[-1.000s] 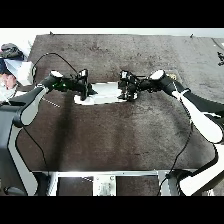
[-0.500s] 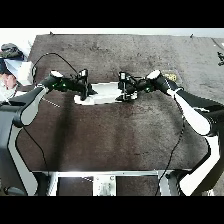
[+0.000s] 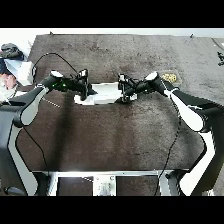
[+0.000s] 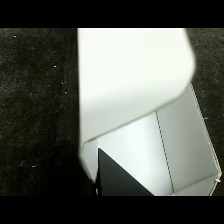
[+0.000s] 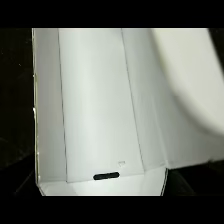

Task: Fold the box and place the chain.

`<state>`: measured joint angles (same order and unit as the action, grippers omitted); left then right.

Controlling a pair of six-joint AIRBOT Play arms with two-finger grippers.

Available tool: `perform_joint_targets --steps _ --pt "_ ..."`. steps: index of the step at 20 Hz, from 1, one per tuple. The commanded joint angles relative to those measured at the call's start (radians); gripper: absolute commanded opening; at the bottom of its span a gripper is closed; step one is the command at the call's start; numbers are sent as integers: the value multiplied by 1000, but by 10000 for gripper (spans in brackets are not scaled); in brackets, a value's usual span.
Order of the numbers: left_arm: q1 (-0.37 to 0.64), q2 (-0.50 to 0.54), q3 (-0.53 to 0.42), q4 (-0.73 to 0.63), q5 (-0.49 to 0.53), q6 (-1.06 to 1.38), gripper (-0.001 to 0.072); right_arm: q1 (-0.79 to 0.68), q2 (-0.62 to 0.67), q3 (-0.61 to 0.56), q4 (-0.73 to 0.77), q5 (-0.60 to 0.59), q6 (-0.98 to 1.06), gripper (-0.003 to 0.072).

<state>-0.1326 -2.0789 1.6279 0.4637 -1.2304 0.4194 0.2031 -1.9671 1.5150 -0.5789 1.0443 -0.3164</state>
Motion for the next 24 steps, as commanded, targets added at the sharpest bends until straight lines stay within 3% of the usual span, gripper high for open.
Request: perform_joint_targets --steps 1,4,5,6,24 --pt "0 0 0 0 0 0 13 -19 -26 28 17 31 27 718" --pt "0 0 0 0 0 0 13 -24 -33 51 42 68 30 708" --pt "0 0 0 0 0 0 13 -24 -33 51 45 68 37 654" --pt "0 0 0 0 0 0 13 -24 -34 52 49 67 37 650" --pt "0 0 0 0 0 0 13 -10 -70 63 14 101 37 649"
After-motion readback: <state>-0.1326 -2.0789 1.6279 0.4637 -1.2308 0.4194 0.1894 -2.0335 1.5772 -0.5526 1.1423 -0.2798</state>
